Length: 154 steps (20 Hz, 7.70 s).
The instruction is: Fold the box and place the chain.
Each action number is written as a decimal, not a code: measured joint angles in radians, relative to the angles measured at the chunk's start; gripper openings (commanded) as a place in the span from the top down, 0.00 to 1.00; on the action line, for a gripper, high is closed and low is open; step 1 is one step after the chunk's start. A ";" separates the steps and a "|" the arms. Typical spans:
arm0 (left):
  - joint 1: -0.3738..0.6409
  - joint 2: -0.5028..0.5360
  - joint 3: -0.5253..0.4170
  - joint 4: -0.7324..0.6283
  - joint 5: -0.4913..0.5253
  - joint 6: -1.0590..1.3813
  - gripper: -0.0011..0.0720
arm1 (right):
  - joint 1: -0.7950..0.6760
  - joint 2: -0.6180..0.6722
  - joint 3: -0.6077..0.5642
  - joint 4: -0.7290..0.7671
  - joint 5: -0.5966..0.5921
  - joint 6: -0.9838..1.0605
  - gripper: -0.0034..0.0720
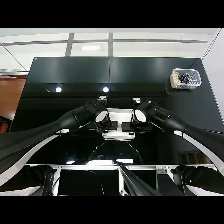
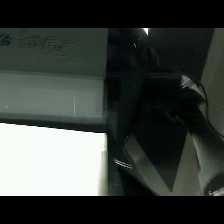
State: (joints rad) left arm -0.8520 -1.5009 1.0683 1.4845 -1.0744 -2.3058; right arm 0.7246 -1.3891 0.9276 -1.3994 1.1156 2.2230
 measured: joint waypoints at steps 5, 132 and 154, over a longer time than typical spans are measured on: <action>0.000 0.000 0.000 -0.004 0.000 -0.002 0.94 | 0.000 0.000 0.000 0.000 -0.002 0.003 0.84; 0.000 0.000 0.000 -0.005 -0.003 -0.002 0.94 | -0.435 0.511 -0.265 0.922 -0.074 -0.909 0.93; 0.000 0.000 0.000 -0.005 -0.002 -0.002 0.94 | -0.684 0.441 -0.266 0.418 -0.422 -0.638 0.01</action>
State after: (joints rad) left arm -0.8520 -1.5009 1.0683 1.4799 -1.0760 -2.3077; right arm 0.0410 -0.9478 0.6613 -0.9813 0.6937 1.5848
